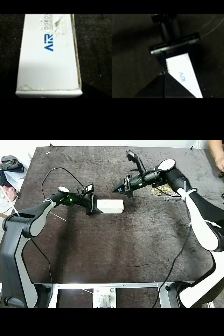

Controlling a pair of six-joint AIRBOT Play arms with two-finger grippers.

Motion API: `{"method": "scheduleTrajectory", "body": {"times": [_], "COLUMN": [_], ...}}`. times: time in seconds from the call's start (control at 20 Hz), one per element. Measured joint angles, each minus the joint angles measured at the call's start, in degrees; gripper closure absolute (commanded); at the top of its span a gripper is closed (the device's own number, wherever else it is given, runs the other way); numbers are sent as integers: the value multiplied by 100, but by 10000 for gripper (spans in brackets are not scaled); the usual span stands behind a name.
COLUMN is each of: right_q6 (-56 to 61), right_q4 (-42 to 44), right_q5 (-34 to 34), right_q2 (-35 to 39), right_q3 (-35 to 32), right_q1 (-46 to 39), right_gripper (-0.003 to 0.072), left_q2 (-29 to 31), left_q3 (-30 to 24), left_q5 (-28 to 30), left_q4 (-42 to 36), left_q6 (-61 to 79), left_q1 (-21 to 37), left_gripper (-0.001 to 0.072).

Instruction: Fold the box and place the chain.

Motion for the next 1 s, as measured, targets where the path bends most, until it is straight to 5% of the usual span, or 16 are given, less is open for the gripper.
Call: {"method": "scheduleTrajectory", "body": {"times": [0.25,0.65,1.0], "right_q6": [387,708,892], "right_q4": [-205,-487,-527], "right_q5": [-1353,-4736,-5626], "right_q2": [1731,5921,8939], "right_q3": [-1445,-5724,-8421], "right_q1": [-7,-420,-1049], "right_gripper": [678,677,677], "left_q2": [0,0,0], "left_q3": [0,0,0], "left_q5": [-2,-2,-2], "left_q4": [0,2,0], "left_q6": [2,2,2], "left_q1": [0,0,0], "left_gripper": [195,195,195]}}
